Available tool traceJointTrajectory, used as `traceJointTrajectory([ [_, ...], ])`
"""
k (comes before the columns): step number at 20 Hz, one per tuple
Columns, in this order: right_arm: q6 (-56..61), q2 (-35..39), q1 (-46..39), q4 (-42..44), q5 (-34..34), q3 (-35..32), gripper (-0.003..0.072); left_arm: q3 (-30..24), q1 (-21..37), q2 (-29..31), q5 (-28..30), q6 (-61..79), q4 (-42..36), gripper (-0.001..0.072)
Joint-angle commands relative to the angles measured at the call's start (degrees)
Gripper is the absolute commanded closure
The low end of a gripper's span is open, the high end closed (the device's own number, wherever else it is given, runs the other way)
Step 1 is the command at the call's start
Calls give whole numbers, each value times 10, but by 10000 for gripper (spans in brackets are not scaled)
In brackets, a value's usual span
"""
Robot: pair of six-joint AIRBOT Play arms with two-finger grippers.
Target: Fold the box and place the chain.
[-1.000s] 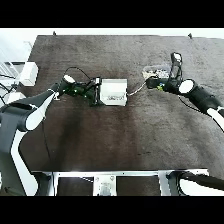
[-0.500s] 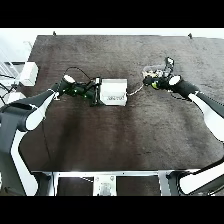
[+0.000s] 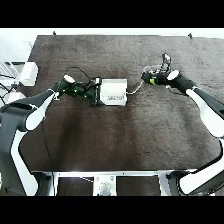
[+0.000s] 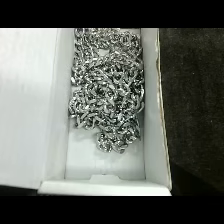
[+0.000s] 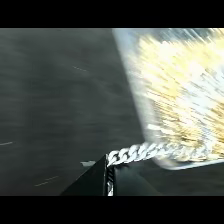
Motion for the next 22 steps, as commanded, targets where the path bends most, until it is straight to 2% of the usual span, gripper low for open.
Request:
traceJointTrajectory([
  [1,-34,97,13,-1,85,3,680,0,0,0,0,0,0,410],
  [4,-38,181,34,-27,141,3,680,0,0,0,0,0,0,411],
  [9,-38,253,75,-40,185,3,680,0,0,0,0,0,0,411],
  [19,-39,280,189,-50,191,3,680,0,0,0,0,0,0,411],
  [22,-45,272,198,-50,160,-16,680,0,0,0,0,0,0,410],
])
